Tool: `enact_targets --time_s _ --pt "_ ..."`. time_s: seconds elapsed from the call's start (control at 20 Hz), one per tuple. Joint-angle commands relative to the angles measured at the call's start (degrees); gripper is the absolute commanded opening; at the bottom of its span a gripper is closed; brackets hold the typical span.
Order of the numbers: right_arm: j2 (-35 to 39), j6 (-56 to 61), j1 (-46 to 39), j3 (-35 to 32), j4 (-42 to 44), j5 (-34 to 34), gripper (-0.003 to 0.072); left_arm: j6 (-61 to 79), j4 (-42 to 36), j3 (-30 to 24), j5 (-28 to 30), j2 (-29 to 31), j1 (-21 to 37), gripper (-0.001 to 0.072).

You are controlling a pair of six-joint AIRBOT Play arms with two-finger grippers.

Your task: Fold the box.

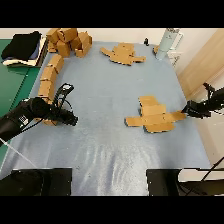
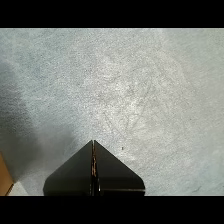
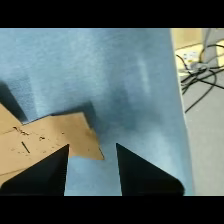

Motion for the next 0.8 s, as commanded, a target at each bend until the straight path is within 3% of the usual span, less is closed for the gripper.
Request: enact_targets --time_s 0.0,0.05,0.1,0.2,0.3,0.45,0.75 --pt "-4.0 -6.2 -0.9 2.5 5.9 -4.4 0.0326 0.0 -0.2 0.0 0.0 0.0 0.0 0.0015" --pt "-4.4 -6.2 -0.9 2.5 6.0 -5.5 0.0218 -0.1 -0.7 0.0 0.0 0.0 0.0 0.0014" --pt "-4.7 -6.8 -0.8 2.5 6.1 -6.8 0.0209 -0.9 -2.0 0.0 -0.6 0.0 0.0 0.0014" --pt "-4.7 -7.6 -0.4 2.5 6.4 -9.0 0.0074 -0.9 -4.6 0.0 -0.6 0.0 0.0 0.0014" --pt "-4.7 -7.4 1.0 2.2 9.7 -9.4 0.0003 -0.9 -7.2 0.0 -1.2 0.0 0.0 0.0015" --pt "-4.7 -7.3 5.0 -0.6 16.7 -12.0 0.0002 -0.9 -12.7 0.0 -3.3 0.0 0.0 0.0016" --pt "3.4 -0.7 18.3 -14.1 23.2 -6.7 0.0002 -0.9 -17.7 0.0 -11.5 0.0 0.1 0.0017"
